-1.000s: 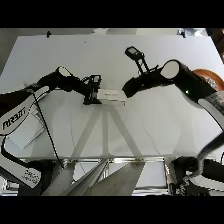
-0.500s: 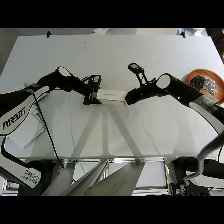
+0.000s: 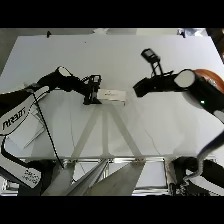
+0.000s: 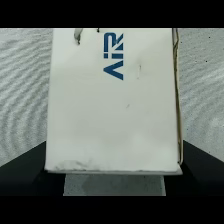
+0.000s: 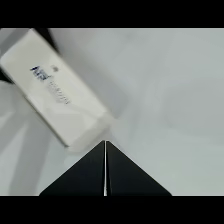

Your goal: Fold the box and place the chain.

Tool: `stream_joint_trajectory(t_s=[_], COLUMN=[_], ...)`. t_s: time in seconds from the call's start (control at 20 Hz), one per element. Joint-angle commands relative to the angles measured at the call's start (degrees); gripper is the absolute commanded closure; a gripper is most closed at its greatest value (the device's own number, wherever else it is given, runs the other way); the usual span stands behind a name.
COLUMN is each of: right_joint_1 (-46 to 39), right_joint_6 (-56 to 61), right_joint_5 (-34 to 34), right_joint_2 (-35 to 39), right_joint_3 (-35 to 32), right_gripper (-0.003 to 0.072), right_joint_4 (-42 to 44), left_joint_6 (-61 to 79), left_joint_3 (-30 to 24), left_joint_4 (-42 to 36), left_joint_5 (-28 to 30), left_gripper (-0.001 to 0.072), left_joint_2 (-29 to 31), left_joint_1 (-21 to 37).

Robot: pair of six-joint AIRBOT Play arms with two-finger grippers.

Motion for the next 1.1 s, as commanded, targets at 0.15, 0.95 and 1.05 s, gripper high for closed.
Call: stream_joint_trajectory(t_s=[0.15, 0.95, 1.05], right_joint_1=[-7.48, -7.52, -7.52], right_joint_6=[0.42, 0.39, 0.37], right_joint_5=[0.15, -0.17, -0.17], right_joint_2=[6.99, 6.99, 6.99], right_joint_3=[0.02, 0.02, 0.02], right_gripper=[0.0675, 0.0675, 0.0675], right_joint_4=[-6.67, -6.67, -6.67], left_joint_6=[0.07, -5.38, -9.79], left_joint_3=[0.0, 0.0, 0.0], left_joint_4=[0.02, -0.35, -1.7], left_joint_5=[0.02, -2.89, -2.34], left_gripper=[0.0386, 0.07, 0.07], left_joint_2=[0.04, 2.25, 5.81], left_joint_1=[0.0, -0.35, -0.35])
